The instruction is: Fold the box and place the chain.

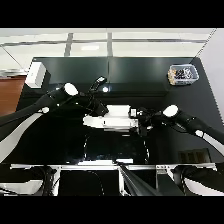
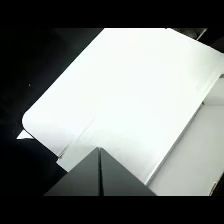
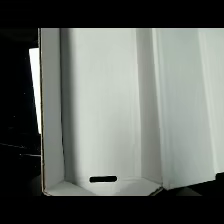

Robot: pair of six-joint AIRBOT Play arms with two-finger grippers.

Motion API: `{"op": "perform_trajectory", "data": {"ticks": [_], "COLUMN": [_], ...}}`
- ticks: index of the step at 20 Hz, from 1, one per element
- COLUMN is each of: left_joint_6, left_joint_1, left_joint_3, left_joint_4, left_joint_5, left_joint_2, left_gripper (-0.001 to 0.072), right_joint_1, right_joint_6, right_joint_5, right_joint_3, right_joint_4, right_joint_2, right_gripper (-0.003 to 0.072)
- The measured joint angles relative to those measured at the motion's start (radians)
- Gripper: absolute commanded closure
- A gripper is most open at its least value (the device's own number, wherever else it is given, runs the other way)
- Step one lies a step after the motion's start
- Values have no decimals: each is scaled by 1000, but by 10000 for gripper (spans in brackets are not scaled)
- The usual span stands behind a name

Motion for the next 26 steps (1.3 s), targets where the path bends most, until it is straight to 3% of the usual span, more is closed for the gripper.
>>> {"op": "perform_trajectory", "data": {"ticks": [3, 6, 10, 13, 14, 16, 17, 21, 26], "left_joint_6": [-48, -90, -53, 152, 238, 413, 489, 746, 892], "left_joint_1": [31, 73, 137, 172, 176, 175, 171, 135, 63], "left_joint_3": [14, -5, -143, -267, -294, -335, -345, -363, -327], "left_joint_4": [48, 89, 78, -22, -42, -57, -69, -56, 0], "left_joint_5": [-63, -119, -89, -70, -77, -98, -90, 20, 77], "left_joint_2": [22, 110, 300, 401, 415, 419, 412, 352, 275], "left_gripper": [690, 689, 685, 684, 646, 184, -1, -1, 29], "right_joint_1": [1, 1, 1, 1, 1, 1, 1, 1, 1], "right_joint_6": [0, 0, 0, 1, 1, 1, 1, 1, 2], "right_joint_5": [2, 2, 0, 0, 0, 0, 0, 0, 0], "right_joint_3": [0, 0, 0, 0, 0, 0, 0, 0, 0], "right_joint_4": [0, 0, 0, 0, 0, 0, 0, 0, 0], "right_joint_2": [0, 0, 0, 0, 0, 0, 0, 0, 0], "right_gripper": [387, 387, 386, 386, 386, 386, 386, 386, 386]}}
